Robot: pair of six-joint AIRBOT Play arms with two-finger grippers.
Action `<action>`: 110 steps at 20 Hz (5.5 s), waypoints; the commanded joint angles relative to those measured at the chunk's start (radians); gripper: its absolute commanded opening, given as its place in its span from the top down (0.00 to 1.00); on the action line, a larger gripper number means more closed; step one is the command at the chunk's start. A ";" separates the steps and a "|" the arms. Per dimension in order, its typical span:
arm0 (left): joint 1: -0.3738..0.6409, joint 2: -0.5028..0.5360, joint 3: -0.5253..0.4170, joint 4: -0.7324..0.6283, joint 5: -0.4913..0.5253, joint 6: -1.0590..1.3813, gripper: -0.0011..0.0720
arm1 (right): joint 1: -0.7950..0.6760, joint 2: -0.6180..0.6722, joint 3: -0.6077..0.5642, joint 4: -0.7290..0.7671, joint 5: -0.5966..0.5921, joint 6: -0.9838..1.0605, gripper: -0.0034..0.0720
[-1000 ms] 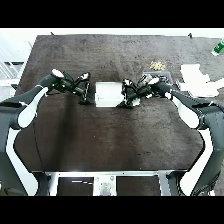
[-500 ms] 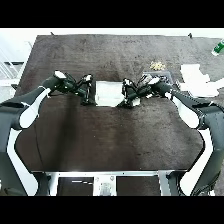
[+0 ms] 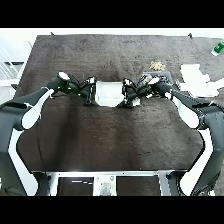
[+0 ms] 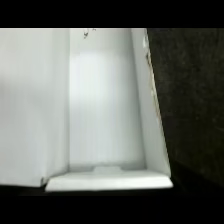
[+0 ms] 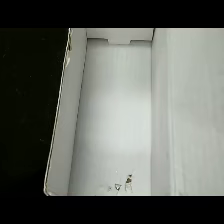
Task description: Fold the box and place the chain.
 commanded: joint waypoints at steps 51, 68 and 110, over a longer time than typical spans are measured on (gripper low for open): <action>-0.005 -0.023 0.000 -0.047 -0.005 0.029 0.33 | 0.001 0.000 0.000 0.000 0.000 0.001 0.19; -0.005 -0.023 0.000 -0.051 -0.006 0.028 0.33 | 0.000 0.000 0.000 0.000 0.000 0.001 0.19; -0.004 -0.023 0.000 -0.051 -0.004 0.028 0.33 | -0.045 0.203 -0.046 0.143 0.156 0.295 0.94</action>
